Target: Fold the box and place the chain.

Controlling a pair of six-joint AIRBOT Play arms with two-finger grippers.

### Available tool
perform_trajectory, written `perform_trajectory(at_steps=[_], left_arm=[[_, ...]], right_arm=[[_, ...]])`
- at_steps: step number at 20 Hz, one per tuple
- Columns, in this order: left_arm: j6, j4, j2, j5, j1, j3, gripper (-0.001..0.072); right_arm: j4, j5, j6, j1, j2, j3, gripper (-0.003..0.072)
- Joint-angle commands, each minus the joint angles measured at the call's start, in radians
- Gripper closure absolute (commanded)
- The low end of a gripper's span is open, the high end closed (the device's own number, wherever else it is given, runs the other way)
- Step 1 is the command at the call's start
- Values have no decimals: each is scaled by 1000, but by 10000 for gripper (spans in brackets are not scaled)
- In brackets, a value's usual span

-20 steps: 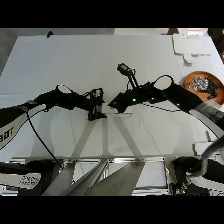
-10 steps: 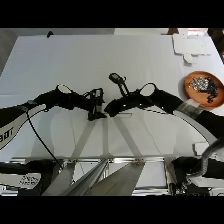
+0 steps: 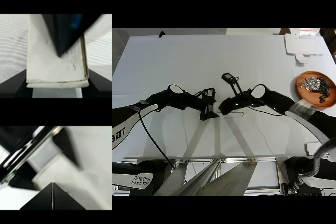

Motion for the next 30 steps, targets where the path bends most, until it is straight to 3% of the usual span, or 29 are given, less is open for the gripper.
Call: perform_trajectory(at_steps=[1, 3, 6, 9, 13, 16, 20, 26, 27, 28, 30], left_arm=[[2, 4, 1, -4, 0, 0, 552], [2, 4, 1, -4, 0, 0, 552], [2, 4, 1, -4, 0, 0, 552], [2, 4, 1, -4, 0, 0, 552], [2, 4, 0, -4, 0, 0, 552], [2, 4, 1, -4, 0, 0, 552], [2, 4, 1, -4, 0, 0, 552], [2, 4, 1, -4, 0, 0, 552], [3, 0, 0, 3, 0, 0, 565], [0, -5, 1, 8, 0, 0, 675], [-14, -3, 8, 0, 0, 0, 699]], right_arm=[[-43, 11, 4, -27, 124, 2, 670], [-146, 42, 52, -67, 221, 2, 670], [-412, 113, 196, -159, 374, 2, 670], [-685, 272, 295, -284, 519, 2, 671], [-867, 480, 368, -490, 609, 2, 670], [-896, 554, 373, -671, 605, 1, 670], [-890, 561, 373, -859, 604, -1, 669], [-839, 559, 373, -898, 604, -1, 668], [-831, 558, 373, -898, 604, -1, 668], [-820, 557, 372, -898, 604, -1, 668], [-809, 555, 373, -898, 604, -1, 668]])
